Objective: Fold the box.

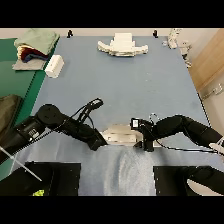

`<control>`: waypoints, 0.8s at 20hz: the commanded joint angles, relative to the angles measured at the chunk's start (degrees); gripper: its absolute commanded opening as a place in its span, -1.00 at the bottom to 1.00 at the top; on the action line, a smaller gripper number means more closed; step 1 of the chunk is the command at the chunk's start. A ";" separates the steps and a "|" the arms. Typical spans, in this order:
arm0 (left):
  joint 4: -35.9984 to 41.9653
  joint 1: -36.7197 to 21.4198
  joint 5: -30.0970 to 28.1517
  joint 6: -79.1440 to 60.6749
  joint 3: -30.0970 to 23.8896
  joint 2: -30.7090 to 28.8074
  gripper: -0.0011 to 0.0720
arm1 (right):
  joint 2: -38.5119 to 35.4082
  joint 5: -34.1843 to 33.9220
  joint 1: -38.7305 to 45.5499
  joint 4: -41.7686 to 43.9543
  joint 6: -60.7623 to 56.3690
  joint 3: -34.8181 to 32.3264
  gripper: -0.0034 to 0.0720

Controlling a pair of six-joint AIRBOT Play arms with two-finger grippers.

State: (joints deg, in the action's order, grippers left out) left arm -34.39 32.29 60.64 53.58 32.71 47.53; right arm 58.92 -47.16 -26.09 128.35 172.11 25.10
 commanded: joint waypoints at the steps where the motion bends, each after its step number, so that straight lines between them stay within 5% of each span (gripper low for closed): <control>1: 9.40 3.74 -4.42 5.05 3.61 6.82 -0.92 | -0.02 -0.04 0.02 0.02 -0.02 0.07 0.57; 7: 6.82 2.71 -11.43 8.00 14.67 21.35 -0.93 | -0.02 -0.04 0.02 0.02 -0.02 0.07 0.57; 12: -8.07 -0.07 -14.93 21.62 15.08 25.38 -0.93 | -0.02 -0.04 0.02 0.02 -0.02 0.07 0.57; 16: -10.43 -0.55 -15.17 24.00 15.04 28.76 -0.93 | -0.02 -0.02 0.02 0.02 -0.02 0.07 0.57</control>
State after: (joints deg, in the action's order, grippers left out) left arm -40.93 32.23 46.22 73.84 47.51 73.76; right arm 58.92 -47.13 -26.09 128.46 172.00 25.10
